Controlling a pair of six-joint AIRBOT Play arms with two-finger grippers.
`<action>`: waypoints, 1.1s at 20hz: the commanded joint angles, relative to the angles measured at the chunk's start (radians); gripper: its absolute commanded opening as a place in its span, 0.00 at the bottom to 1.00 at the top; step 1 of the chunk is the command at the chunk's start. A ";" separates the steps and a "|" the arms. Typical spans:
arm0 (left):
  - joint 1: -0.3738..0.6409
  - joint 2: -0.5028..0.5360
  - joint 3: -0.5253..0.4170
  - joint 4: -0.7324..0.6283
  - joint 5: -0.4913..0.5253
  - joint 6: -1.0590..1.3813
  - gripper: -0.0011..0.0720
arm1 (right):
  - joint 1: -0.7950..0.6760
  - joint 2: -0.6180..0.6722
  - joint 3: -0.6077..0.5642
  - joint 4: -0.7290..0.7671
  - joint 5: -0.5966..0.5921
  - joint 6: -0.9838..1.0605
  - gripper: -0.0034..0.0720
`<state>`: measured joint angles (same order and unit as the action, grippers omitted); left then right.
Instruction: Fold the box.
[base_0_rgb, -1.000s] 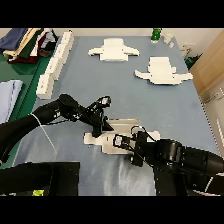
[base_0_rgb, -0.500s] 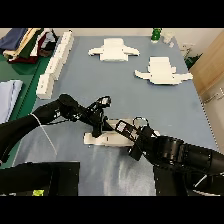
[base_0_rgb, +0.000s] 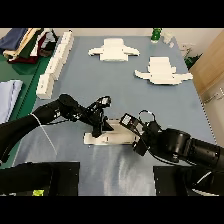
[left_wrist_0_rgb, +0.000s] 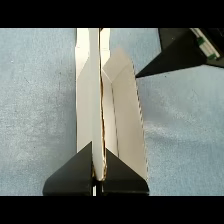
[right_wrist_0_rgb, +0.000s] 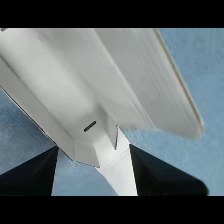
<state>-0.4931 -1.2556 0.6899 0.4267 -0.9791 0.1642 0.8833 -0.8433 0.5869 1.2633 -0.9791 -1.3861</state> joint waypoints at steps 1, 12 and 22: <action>0.000 0.001 0.001 0.000 0.000 0.000 0.03 | -0.144 0.009 -0.024 0.183 0.089 -0.332 1.00; 0.000 0.001 0.001 0.000 0.000 0.000 0.03 | -0.711 -0.162 -0.048 1.047 -0.011 -1.624 1.00; 0.000 0.001 0.001 0.000 0.000 0.000 0.03 | -0.702 -0.151 -0.048 1.009 -0.008 -1.600 1.00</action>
